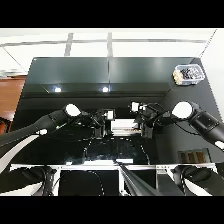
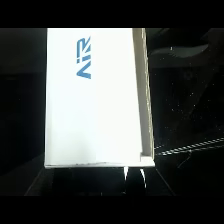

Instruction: Fold the box and place the chain.

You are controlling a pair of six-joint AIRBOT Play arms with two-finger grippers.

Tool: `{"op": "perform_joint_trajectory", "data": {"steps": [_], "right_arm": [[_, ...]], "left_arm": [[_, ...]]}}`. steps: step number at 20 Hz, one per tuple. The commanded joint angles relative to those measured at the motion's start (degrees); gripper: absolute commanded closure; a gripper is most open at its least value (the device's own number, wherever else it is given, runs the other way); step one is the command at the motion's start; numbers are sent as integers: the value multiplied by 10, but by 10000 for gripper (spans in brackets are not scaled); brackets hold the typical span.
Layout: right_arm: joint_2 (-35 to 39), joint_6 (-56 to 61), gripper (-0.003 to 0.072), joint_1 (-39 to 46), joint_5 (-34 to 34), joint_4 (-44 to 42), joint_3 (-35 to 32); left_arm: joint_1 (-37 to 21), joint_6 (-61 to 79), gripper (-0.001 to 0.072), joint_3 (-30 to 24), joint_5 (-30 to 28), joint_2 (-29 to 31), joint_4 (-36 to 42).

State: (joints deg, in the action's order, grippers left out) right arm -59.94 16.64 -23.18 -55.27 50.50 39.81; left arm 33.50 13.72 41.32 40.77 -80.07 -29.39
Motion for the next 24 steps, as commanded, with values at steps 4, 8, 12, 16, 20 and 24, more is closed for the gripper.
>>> {"op": "perform_joint_trajectory", "data": {"steps": [4, 8, 12, 16, 20, 24], "right_arm": [[0, 1, 375, 0, 0, 1, -1], [-1, 3, 375, 0, -2, 1, -2], [-1, 6, 375, 0, -12, 14, -12], [-1, 81, 373, 0, -30, 41, -12], [22, 232, 374, 21, -71, 39, 6], [45, 421, 415, 67, -150, -59, 14]], "left_arm": [[0, 0, 223, 0, 0, 0, 0], [0, 0, 223, 0, 0, 0, 0], [0, 0, 223, 0, 0, 0, 0], [0, 0, 223, 0, 0, 0, 0], [0, 0, 223, 0, 0, 0, 0], [0, 0, 224, 0, 0, 0, 0]]}}
